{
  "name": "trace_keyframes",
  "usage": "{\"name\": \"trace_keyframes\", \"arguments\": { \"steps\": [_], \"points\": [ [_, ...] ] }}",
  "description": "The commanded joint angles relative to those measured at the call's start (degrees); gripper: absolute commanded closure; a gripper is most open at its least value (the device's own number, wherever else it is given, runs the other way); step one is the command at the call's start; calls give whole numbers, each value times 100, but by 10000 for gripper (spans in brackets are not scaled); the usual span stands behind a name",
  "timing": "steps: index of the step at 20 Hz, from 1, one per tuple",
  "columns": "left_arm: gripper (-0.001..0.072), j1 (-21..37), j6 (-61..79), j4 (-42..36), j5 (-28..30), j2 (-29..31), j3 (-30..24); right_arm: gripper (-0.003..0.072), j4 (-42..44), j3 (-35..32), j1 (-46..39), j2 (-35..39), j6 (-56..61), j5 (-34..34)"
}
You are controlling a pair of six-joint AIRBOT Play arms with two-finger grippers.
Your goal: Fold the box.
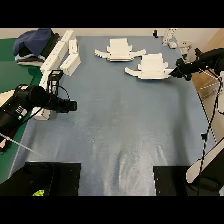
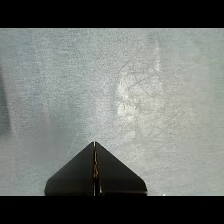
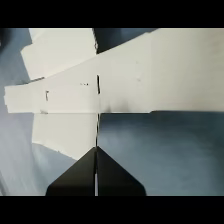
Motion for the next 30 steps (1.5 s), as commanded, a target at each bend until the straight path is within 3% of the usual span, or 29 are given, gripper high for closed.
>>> {"name": "trace_keyframes", "arguments": {
  "steps": [1,10,14,15,16,17,18,24,25,26,30],
  "points": [
    [696,2,0,2,0,4,-2,694,-44,-960,291,911,-37,-256],
    [696,2,0,2,2,4,0,693,-42,-6030,1445,4815,319,437],
    [696,2,0,2,0,4,-2,688,-96,-7337,1816,5978,636,621],
    [696,2,2,2,0,4,-2,675,-144,-7501,1871,6129,636,640],
    [696,2,2,0,2,4,-2,568,-271,-7578,1926,6212,636,654],
    [696,2,0,2,0,4,-2,301,-446,-7582,1956,6242,636,647],
    [696,2,2,2,0,4,-2,195,-581,-7571,1958,6258,638,656],
    [696,2,0,0,0,4,0,205,-2061,-7239,1652,6251,1482,981],
    [696,2,0,0,2,4,-2,238,-2236,-7180,1469,6231,1576,992],
    [696,2,2,2,2,4,-2,268,-2223,-7130,1200,6159,1556,951],
    [696,2,2,2,0,4,-2,268,-1762,-7114,352,5652,496,841]
  ]
}}
